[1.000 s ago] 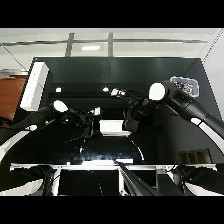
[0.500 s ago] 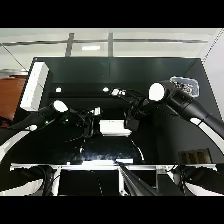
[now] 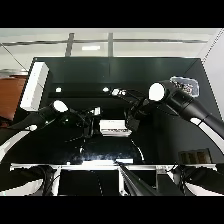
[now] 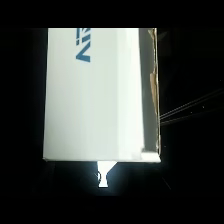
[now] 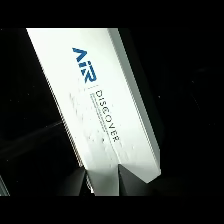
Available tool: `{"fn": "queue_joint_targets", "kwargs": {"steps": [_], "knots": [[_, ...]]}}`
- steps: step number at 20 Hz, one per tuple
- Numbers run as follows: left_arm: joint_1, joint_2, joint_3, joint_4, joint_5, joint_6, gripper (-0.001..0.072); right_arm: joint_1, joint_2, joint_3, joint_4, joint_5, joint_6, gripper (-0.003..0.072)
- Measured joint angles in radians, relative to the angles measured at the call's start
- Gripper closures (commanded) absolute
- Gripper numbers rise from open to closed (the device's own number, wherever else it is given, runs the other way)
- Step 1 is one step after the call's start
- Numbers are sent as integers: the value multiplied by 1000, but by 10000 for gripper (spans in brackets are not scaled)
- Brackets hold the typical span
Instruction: Fold the box and place the chain.
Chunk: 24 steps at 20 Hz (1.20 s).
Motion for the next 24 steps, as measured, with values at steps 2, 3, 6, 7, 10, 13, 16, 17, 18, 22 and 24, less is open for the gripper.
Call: {"fn": "queue_joint_targets", "kwargs": {"steps": [2,3,6,7,10,13,16,17,18,22,24], "knots": [[0,0,0,0,0,0,297,0,0,0,0,0,0,480],[0,0,0,0,0,0,297,0,0,0,1,0,0,480],[0,0,0,0,0,0,296,1,-1,0,8,3,1,480],[0,0,0,0,0,0,296,1,-2,0,11,6,3,480],[0,0,0,0,-1,0,297,5,-4,0,14,9,8,480],[0,0,0,0,-1,1,297,12,-5,0,14,13,10,480],[0,0,0,0,-1,1,297,17,-5,0,9,17,12,480],[0,0,0,0,-1,1,297,17,-5,0,6,18,13,480],[0,0,0,0,-1,1,297,18,-5,0,5,19,15,480],[0,0,0,0,-1,0,297,19,-5,0,-2,29,18,480],[0,0,0,0,-1,0,296,21,-5,0,-6,32,19,480]]}}
